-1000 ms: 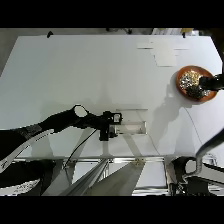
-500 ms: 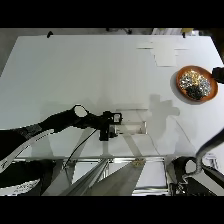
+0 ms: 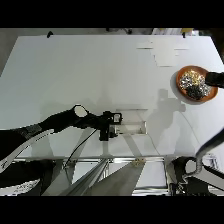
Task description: Fold the box and place the chain.
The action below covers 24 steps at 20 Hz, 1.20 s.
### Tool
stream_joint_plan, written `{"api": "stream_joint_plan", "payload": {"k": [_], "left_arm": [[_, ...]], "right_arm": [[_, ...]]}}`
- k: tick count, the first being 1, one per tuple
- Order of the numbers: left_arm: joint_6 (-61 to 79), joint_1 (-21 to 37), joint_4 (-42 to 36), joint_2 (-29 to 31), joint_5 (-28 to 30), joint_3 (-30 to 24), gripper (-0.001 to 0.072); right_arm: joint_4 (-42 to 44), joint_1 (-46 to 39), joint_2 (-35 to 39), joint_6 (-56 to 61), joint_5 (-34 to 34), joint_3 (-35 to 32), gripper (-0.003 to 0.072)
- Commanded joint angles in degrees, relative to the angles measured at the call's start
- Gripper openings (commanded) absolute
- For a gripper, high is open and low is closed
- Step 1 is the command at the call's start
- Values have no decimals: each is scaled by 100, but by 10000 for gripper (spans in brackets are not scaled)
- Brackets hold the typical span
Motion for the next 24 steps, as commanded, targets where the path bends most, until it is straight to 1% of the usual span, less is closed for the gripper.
{"api": "stream_joint_plan", "payload": {"k": [1, 4, 6, 9, 12, 16, 17, 18, 22, 23, 24], "left_arm": [[2, 2, 2, -2, 0, -2, 210], [2, 2, 2, -2, 2, -2, 210], [2, 2, 2, -2, 0, -2, 210], [2, 2, 2, -2, 0, -2, 210], [2, 2, 2, -2, 0, -2, 210], [2, 2, 2, -2, 2, -2, 210], [2, 2, 2, -2, 0, -2, 210], [2, 2, 2, -2, 0, -2, 210], [2, 2, 2, -2, 0, -2, 210], [2, 2, 2, -2, 0, -2, 210], [2, 2, 2, -2, 0, -2, 210]], "right_arm": [[-256, -129, -658, 249, -175, -2, 257], [-256, -186, -1043, 525, -227, -2, 239], [-247, -186, -1172, 522, -247, -2, 225], [-365, -186, -1311, 516, -339, -2, 224], [-361, -186, -1414, 317, -597, -2, 224], [-267, -184, -1598, 26, -612, -2, 222], [-267, -184, -1644, 24, -614, -2, 179], [-269, -184, -1681, 22, -625, 0, 161], [-254, -186, -1738, 24, -651, 0, 160], [-247, -184, -1735, 24, -636, 0, 114], [-238, -184, -1727, 22, -603, 0, 31]]}}
